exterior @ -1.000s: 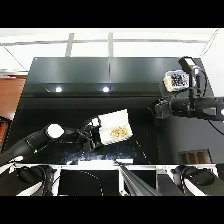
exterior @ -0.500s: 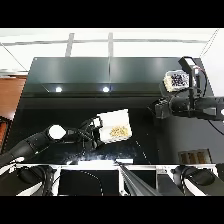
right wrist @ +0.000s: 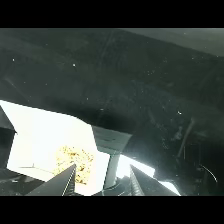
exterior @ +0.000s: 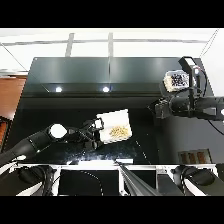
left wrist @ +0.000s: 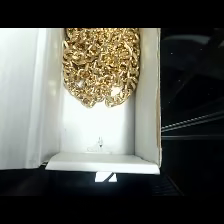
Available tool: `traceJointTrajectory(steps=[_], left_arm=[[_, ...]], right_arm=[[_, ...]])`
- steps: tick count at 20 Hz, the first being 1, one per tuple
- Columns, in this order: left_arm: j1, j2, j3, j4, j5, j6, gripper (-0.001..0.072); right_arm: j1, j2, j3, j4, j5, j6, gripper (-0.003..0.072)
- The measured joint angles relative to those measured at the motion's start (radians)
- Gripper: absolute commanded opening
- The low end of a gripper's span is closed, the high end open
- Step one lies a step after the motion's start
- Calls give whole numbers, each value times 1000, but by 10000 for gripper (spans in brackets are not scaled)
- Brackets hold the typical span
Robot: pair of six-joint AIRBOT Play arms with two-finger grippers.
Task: Fold the box and place the chain.
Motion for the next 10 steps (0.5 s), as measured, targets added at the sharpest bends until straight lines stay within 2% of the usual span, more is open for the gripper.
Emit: traceJointTrajectory(steps=[2,3,5,6,8,9,10], left_arm=[[7,-1,2,1,-16,3,682],[11,-2,3,1,-26,4,627],[18,-2,6,5,-34,6,314],[19,-2,9,6,-35,6,238],[23,-2,16,10,-27,6,215],[26,-2,23,13,-17,6,215],[33,-2,31,19,-12,6,215]], right_arm=[[0,0,0,0,0,0,408],[0,0,0,0,0,0,408],[0,0,0,1,0,0,408],[0,0,0,2,0,0,408],[0,0,0,2,0,0,408],[0,0,0,2,0,0,487],[0,0,0,2,0,0,659]])
